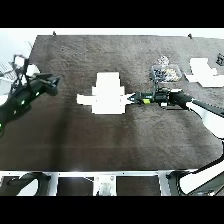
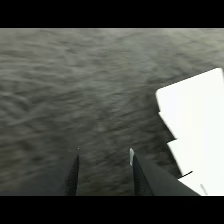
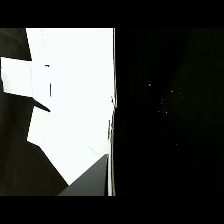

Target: Fold the box and place the chain.

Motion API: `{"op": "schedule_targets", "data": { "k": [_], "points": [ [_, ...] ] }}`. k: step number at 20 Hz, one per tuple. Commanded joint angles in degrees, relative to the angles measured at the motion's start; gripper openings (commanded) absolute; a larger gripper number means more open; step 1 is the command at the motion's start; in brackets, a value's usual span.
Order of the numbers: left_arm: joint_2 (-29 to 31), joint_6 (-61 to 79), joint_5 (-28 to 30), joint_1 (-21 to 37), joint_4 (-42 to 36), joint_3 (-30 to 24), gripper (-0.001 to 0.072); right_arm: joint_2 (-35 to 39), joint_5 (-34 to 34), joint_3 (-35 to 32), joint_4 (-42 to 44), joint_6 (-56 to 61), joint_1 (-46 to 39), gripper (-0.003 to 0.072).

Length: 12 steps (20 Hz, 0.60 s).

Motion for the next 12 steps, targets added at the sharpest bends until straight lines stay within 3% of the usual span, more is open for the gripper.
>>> {"op": "schedule_targets", "data": {
  "k": [1,5,7,9,12],
  "points": [
    [-19.0,-15.6,-14.8,0.0,10.1,14.7,0.0375,0.0,0.0,0.0,0.0,0.0,0.0,0.0007],
    [-37.0,-36.2,-33.4,0.0,24.7,34.3,0.0373,0.0,0.0,0.0,0.0,0.0,0.0,0.0007],
    [-44.0,-42.8,-41.7,0.0,28.5,43.6,0.0373,0.0,0.0,0.0,0.0,0.0,0.0,0.0008],
    [-46.8,-44.9,-45.5,0.0,28.8,48.8,0.0372,0.0,0.0,0.0,0.0,0.0,0.0,0.0008],
    [-47.0,-47.6,-45.8,-0.5,31.3,52.8,0.0373,0.0,0.0,0.0,0.0,0.0,0.1,0.0008]
  ]
}}
